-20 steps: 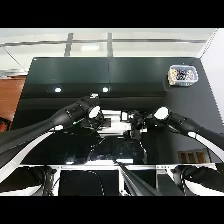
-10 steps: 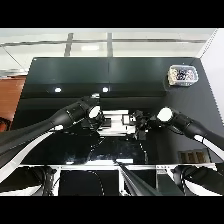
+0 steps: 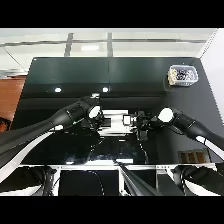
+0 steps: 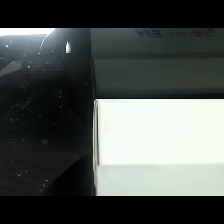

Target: Fold the box and place the chain.

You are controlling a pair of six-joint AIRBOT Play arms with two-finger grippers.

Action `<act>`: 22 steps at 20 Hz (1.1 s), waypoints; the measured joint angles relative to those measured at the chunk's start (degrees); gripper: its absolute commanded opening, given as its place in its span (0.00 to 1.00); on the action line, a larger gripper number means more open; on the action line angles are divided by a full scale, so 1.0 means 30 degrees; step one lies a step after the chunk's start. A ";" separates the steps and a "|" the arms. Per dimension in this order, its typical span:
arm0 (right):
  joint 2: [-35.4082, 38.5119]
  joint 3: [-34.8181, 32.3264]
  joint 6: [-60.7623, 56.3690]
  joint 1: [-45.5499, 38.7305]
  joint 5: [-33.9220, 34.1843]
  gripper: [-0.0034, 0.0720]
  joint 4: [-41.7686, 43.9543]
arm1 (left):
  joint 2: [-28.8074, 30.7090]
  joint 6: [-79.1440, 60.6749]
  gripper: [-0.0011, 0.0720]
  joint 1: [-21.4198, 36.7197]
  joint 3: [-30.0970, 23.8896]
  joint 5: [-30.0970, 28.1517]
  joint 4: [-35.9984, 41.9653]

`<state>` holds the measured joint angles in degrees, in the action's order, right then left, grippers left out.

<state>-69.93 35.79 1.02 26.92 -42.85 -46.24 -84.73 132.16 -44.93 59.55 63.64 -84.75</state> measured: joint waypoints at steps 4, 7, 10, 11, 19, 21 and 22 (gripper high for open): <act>-0.0007 0.0000 -0.0015 0.0117 0.0474 0.29 0.1639 | 0.0000 0.0000 0.05 0.0007 0.0000 0.0036 -0.0015; -0.0044 0.0000 -0.0044 0.0255 0.0758 0.29 0.2812 | 0.0000 -0.0022 0.05 0.0007 0.0000 0.0029 -0.0007; -0.0146 0.0000 -0.0066 0.0321 0.0991 0.29 0.3891 | 0.0000 -0.0087 0.05 0.0000 0.0000 0.0015 0.0095; -0.0219 0.0000 -0.0066 0.0342 0.0991 0.33 0.4167 | 0.0000 -0.0087 0.05 0.0000 0.0000 0.0022 0.0058; -0.0597 -0.0036 -0.0051 0.0444 0.1137 0.34 0.5348 | 0.0000 -0.0066 0.05 0.0000 0.0000 -0.0051 0.0087; -0.0612 -0.0036 -0.0073 0.0444 0.1166 0.06 0.5340 | 0.0000 -0.0044 0.05 0.0000 0.0000 -0.0066 0.0080; -0.0612 -0.0036 -0.0182 0.0423 0.1166 0.07 0.5340 | 0.0000 -0.0044 0.05 0.0000 0.0000 -0.0066 0.0124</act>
<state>-71.77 35.68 0.47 28.18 -39.35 -30.22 -84.73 132.03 -44.93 59.55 63.44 -84.38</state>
